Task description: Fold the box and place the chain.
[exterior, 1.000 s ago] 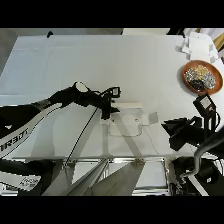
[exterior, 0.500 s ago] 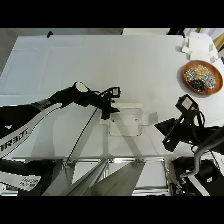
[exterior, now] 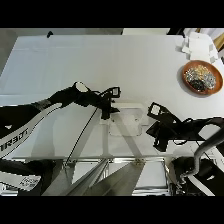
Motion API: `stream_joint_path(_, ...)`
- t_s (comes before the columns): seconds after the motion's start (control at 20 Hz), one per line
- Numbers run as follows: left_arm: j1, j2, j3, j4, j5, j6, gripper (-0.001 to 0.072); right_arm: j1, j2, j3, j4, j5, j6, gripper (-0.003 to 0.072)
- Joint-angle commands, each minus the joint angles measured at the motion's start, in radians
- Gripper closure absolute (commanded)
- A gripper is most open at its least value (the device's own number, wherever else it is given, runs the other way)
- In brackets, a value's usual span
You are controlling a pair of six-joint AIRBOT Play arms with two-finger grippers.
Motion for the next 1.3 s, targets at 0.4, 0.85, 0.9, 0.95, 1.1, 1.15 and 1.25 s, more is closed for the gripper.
stream_joint_path(0.4,0.000,0.001,0.001,0.000,0.000,0.000,0.0699,0.242,-0.026,-0.135,-0.174,-0.466,-0.098,0.0102)
stream_joint_path(0.85,0.000,0.001,0.001,0.000,-0.003,0.000,0.0699,0.297,-0.032,-0.228,-0.229,-0.568,-0.149,0.0101)
stream_joint_path(0.9,0.000,0.001,0.001,0.000,-0.003,0.000,0.0699,0.297,-0.032,-0.230,-0.230,-0.567,-0.149,0.0101)
stream_joint_path(0.95,0.000,0.001,0.001,0.000,-0.003,0.000,0.0699,0.297,-0.032,-0.230,-0.234,-0.567,-0.149,0.0101)
stream_joint_path(1.1,0.000,0.001,0.001,0.000,-0.003,0.000,0.0699,0.318,-0.032,-0.233,-0.256,-0.565,-0.149,0.0101)
stream_joint_path(1.15,0.000,0.001,0.001,0.000,-0.003,0.000,0.0699,0.338,-0.032,-0.233,-0.255,-0.565,-0.149,0.0101)
stream_joint_path(1.25,0.000,0.001,0.001,0.000,-0.003,0.000,0.0699,0.359,-0.032,-0.233,-0.256,-0.566,-0.149,0.0101)
